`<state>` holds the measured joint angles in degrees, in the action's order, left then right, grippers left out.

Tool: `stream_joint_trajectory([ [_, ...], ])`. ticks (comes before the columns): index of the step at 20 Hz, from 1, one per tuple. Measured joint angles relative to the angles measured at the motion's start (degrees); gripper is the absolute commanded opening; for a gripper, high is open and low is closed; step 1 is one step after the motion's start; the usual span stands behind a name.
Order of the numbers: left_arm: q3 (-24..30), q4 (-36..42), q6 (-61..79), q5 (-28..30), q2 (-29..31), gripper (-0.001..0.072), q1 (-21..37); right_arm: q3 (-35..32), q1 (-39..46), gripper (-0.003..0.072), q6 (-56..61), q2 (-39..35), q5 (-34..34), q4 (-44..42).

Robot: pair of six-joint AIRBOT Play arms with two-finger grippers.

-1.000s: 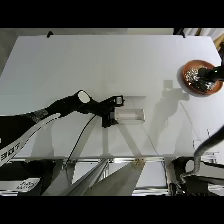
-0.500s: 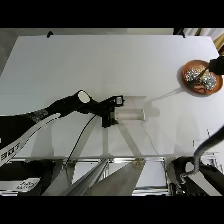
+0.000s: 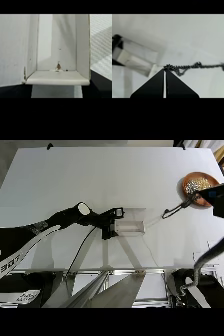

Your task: Fold the box and place the chain.

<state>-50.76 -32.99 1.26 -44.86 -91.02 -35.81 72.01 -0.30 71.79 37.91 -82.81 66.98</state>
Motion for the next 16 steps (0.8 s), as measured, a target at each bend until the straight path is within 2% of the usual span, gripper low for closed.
stream_joint_trajectory([
  [5,0.0,0.0,0.0,0.0,0.0,0.0154,0.0,-1.9,-8.2,0.001,0.7,-1.1,0.5,-6.3],
  [9,0.0,0.0,0.0,0.0,0.0,0.0154,0.0,-9.6,-16.3,0.001,1.5,0.0,7.0,-7.5],
  [13,0.0,0.0,0.0,0.0,0.0,0.0154,0.0,-17.4,-23.8,0.001,1.7,5.4,15.8,-6.5],
  [16,0.0,0.0,0.0,0.0,0.0,0.0154,0.0,-19.7,-27.1,0.0011,1.8,11.4,19.6,-4.6],
])
